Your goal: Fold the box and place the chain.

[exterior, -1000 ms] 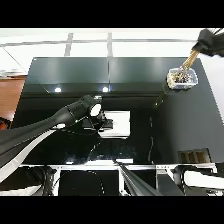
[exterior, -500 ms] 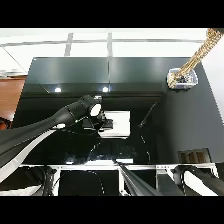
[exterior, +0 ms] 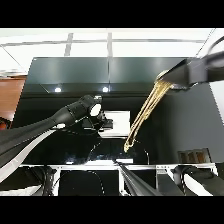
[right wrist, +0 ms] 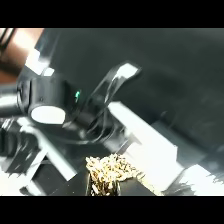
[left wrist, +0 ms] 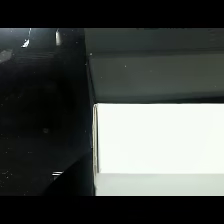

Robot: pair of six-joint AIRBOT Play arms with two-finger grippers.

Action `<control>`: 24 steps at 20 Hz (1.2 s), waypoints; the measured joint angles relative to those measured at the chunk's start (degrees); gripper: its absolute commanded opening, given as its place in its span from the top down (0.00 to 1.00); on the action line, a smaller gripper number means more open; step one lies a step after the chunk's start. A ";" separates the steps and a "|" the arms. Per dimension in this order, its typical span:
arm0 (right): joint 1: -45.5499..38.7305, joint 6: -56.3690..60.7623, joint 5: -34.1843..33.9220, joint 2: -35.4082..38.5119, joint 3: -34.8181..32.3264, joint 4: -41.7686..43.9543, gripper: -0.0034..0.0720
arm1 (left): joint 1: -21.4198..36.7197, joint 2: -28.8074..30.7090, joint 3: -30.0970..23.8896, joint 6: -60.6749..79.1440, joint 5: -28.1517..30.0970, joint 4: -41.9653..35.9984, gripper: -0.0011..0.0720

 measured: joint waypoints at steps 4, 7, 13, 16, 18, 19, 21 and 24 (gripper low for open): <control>6.03 -0.48 -4.92 0.07 -9.53 2.40 0.93 | -0.02 0.00 0.00 0.00 -0.02 0.02 0.94; 9.31 -0.79 -8.63 -0.07 -15.30 4.72 0.93 | 0.00 0.00 0.00 0.00 -0.07 0.00 0.94; 12.94 -0.87 -14.91 -0.22 -21.79 6.93 0.93 | 0.00 0.00 0.00 0.00 -0.11 -0.02 0.94; 10.84 -0.92 -13.22 -0.24 -21.75 7.80 0.93 | 0.00 0.00 0.00 0.00 -0.13 -0.02 0.94; 8.22 -0.90 -10.21 -0.22 -19.69 8.20 0.93 | 0.00 0.00 0.00 0.00 -0.15 0.00 0.94; 6.84 -0.90 -8.52 -0.17 -18.14 8.26 0.93 | 0.00 0.00 0.00 0.00 -0.15 0.00 0.94; 3.93 -0.87 -5.29 -0.17 -13.99 8.52 0.93 | 0.00 0.00 0.00 0.00 -0.17 0.00 0.94; 0.70 -0.07 -1.92 -0.17 -7.72 8.79 0.93 | 0.00 0.00 0.00 0.00 -0.17 0.00 0.94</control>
